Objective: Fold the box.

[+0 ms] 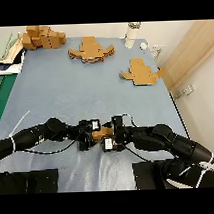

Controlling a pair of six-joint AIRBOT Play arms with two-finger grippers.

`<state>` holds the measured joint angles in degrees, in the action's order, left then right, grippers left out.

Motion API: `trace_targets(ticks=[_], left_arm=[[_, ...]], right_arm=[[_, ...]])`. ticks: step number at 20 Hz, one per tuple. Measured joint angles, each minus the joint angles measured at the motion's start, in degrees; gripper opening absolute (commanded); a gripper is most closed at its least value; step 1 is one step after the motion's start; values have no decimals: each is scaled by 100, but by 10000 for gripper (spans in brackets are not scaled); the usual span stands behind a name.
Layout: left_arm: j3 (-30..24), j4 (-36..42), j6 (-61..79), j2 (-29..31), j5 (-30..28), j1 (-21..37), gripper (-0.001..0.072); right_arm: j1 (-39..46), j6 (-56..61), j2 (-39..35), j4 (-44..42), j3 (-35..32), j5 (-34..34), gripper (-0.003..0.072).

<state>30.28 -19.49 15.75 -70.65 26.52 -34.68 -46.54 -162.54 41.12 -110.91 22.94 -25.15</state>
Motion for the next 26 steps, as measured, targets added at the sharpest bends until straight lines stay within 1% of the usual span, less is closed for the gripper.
trace_targets(ticks=[2,3,4,7,8,9,10,11,12,18,20,23,24,26], left_arm=[[0,0,0,0,0,0,423],[0,0,2,0,0,0,422],[0,0,0,0,0,0,422],[0,0,0,0,0,0,422],[0,0,0,0,0,0,422],[0,0,2,0,0,0,422],[0,0,2,2,0,0,422],[0,0,2,2,0,0,422],[0,2,2,2,0,0,422],[0,-2,13,0,4,0,422],[0,-4,13,0,13,0,422],[0,0,-13,0,13,0,423],[0,0,-9,0,11,0,422],[0,0,-7,0,4,0,422]], right_arm=[[0,0,-28,13,0,31,499],[0,0,-31,17,0,33,436],[0,0,-28,17,0,39,354],[0,2,35,13,0,44,339],[0,2,66,-7,0,24,321],[0,2,85,-35,0,-2,247],[0,2,98,-79,0,-44,201],[0,2,109,-133,0,-94,192],[0,4,114,-179,0,-157,138],[4,9,129,-363,2,-339,131],[7,11,129,-444,2,-391,170],[4,17,129,-586,2,-542,177],[-9,15,129,-623,0,-581,243],[7,15,129,-647,2,-599,245]])
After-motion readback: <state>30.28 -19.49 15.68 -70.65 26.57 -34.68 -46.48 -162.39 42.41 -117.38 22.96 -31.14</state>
